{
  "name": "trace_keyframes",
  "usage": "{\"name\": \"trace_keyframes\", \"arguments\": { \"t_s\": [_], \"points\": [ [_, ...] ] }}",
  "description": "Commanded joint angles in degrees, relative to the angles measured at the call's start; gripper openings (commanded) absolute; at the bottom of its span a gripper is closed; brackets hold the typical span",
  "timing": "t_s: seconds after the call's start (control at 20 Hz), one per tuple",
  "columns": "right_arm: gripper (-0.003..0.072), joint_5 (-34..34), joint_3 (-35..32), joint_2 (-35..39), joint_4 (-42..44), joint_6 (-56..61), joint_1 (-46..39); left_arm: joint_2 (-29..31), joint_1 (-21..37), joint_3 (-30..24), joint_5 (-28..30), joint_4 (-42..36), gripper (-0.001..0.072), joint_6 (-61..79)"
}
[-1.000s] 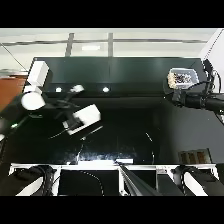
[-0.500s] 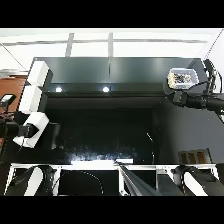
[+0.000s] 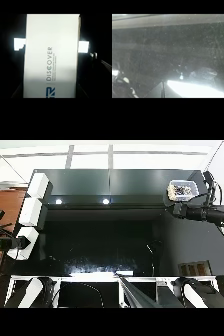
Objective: Fold the box and place the chain.
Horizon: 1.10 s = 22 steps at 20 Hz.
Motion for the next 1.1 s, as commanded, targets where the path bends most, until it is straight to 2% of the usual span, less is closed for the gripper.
{"name": "trace_keyframes", "arguments": {
  "t_s": [0.0,0.35,0.55,0.85,0.9,0.95,1.0,1.05],
  "points": [
    [0.0033,-0.1,0.0,0.0,0.0,1.1,0.1,-2.5,0.6,0.3,5.5,-1.9,0.0299,3.5],
    [0.0033,-0.1,0.0,0.0,0.1,3.4,0.1,-9.3,0.6,8.6,4.8,-3.7,0.0298,6.5],
    [0.0033,-0.1,0.0,0.0,0.1,3.6,0.1,-13.6,0.4,9.8,2.7,-8.5,0.0298,11.0],
    [0.0033,-0.1,0.0,0.0,0.0,5.6,0.1,-15.5,0.4,9.8,9.3,-9.2,0.03,11.0],
    [0.0033,-0.2,0.0,0.0,0.0,5.6,0.1,-15.6,0.4,9.8,9.5,-9.6,0.0374,11.0],
    [0.0033,-0.3,0.0,0.0,0.0,5.6,0.1,-15.9,0.4,9.8,9.6,-10.3,0.0668,11.0],
    [0.0033,-0.5,0.0,0.0,0.0,5.7,0.1,-16.0,0.4,9.8,9.5,-10.8,0.0719,11.0],
    [0.0033,-0.8,0.0,0.0,0.1,5.9,0.1,-15.9,0.0,9.8,9.3,-11.1,0.0719,10.8]
  ]
}}
